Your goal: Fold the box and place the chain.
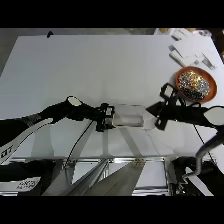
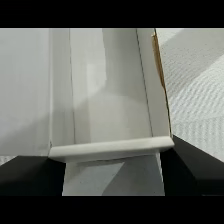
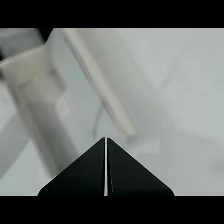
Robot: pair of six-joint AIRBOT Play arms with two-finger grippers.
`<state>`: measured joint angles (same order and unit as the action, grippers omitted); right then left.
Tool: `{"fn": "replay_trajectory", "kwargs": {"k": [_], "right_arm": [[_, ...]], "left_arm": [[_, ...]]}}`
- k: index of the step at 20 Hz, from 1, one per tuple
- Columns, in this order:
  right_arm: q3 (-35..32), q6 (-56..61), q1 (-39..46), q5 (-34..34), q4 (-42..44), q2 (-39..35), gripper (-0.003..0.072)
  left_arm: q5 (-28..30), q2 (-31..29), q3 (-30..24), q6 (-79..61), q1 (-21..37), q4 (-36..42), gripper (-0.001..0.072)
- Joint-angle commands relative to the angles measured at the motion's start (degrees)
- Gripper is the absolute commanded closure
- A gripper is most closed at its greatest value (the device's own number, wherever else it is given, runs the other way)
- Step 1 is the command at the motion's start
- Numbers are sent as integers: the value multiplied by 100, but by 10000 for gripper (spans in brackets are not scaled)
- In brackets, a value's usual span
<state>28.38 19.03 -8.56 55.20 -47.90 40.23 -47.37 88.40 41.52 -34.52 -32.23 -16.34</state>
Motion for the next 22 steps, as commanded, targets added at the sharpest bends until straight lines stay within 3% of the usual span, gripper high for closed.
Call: {"fn": "replay_trajectory", "kwargs": {"k": [1,4,7,17,22], "right_arm": [[11,629,0,1609,-1493,-337,672],[11,859,0,2186,-1965,-337,672],[11,769,0,2103,-1910,-337,672],[-72,-247,-57,247,-616,31,672],[-72,-647,-717,-234,-1414,525,672]], "left_arm": [[2,-2,2,2,0,2,640],[2,-2,2,4,0,2,640],[2,-2,2,4,0,2,640],[2,-2,2,2,0,0,640],[2,-2,2,2,0,2,640]]}}
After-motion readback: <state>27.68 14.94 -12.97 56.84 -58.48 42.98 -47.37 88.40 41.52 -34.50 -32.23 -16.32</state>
